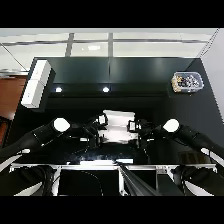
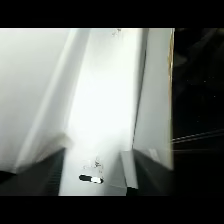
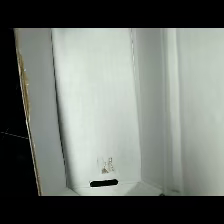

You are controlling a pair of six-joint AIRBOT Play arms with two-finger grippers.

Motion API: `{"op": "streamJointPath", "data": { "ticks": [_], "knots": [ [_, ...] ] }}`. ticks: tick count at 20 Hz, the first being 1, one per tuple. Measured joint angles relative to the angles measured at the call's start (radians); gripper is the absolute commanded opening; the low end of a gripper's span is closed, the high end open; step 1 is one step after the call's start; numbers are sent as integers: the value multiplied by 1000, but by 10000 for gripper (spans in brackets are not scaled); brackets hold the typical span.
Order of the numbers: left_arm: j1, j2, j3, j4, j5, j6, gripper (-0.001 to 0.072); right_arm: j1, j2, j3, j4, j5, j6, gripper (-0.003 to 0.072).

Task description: Fold the box and place the chain.

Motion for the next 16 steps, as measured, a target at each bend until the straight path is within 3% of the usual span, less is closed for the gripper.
{"op": "streamJointPath", "data": {
  "ticks": [2,3,4,10,16],
  "knots": [
    [-1,-1,0,-1,5,3,274,0,0,0,0,0,0,465],
    [-1,-1,0,-2,5,3,119,0,0,0,0,0,0,464],
    [-1,-1,2,0,4,3,32,0,0,0,0,0,0,465],
    [77,72,26,190,-58,-150,32,0,0,0,0,0,0,465],
    [395,201,30,483,-270,-687,31,0,0,0,0,0,0,465]
  ]
}}
